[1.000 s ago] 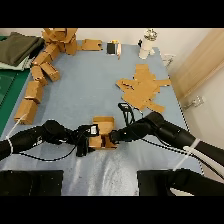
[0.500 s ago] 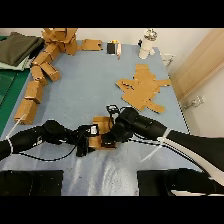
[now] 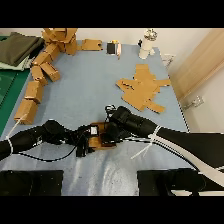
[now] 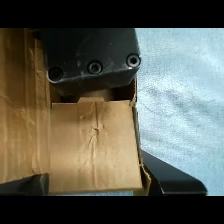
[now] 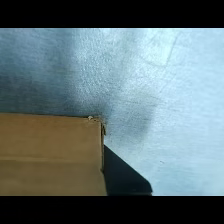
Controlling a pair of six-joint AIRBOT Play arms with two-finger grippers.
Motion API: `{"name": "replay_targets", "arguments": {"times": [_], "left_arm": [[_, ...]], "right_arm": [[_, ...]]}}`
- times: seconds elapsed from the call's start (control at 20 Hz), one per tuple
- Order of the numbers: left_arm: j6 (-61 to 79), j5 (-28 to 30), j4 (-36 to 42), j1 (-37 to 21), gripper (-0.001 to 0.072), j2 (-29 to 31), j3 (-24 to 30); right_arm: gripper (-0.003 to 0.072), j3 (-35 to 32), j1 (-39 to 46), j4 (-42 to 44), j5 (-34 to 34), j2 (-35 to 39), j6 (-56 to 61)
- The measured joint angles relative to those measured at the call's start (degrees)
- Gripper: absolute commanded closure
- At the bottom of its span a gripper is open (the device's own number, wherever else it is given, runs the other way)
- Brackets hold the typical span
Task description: Fold the box.
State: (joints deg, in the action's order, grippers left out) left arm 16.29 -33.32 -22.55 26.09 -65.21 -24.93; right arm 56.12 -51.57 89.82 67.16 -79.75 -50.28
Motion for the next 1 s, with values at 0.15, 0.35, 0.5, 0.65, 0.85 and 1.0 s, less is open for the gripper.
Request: {"name": "replay_targets", "arguments": {"times": [0.15, 0.35, 0.5, 0.65, 0.85, 1.0], "left_arm": [[0.11, 0.04, -0.04, 0.0, 0.0113, 0.0, 0.0], [0.2, 0.55, 0.2, 0.0, 0.0113, 0.0, -0.02], [0.22, 0.39, 0.09, 0.0, 0.0113, 0.0, -0.02], [0.22, 0.35, 0.11, 0.0, 0.0113, 0.0, -0.02], [0.17, 0.37, 0.11, 0.0, 0.0113, 0.0, -0.02], [0.17, 0.35, 0.09, 0.0, 0.0113, 0.0, -0.02]], "right_arm": [[0.0525, 0.26, -0.52, 0.09, -0.15, -0.13, -0.11], [0.0304, 0.42, -1.16, 2.47, -0.7, -0.15, -0.48], [0.0304, 0.42, -1.29, 4.33, -0.66, -0.04, -0.24], [0.0304, 0.42, -1.29, 4.98, -0.26, 0.92, -0.13], [0.0304, 0.44, -1.29, 4.46, 0.5, 3.91, 0.96], [0.0304, 0.44, -0.63, 2.36, 3.04, 6.47, 2.43]]}}
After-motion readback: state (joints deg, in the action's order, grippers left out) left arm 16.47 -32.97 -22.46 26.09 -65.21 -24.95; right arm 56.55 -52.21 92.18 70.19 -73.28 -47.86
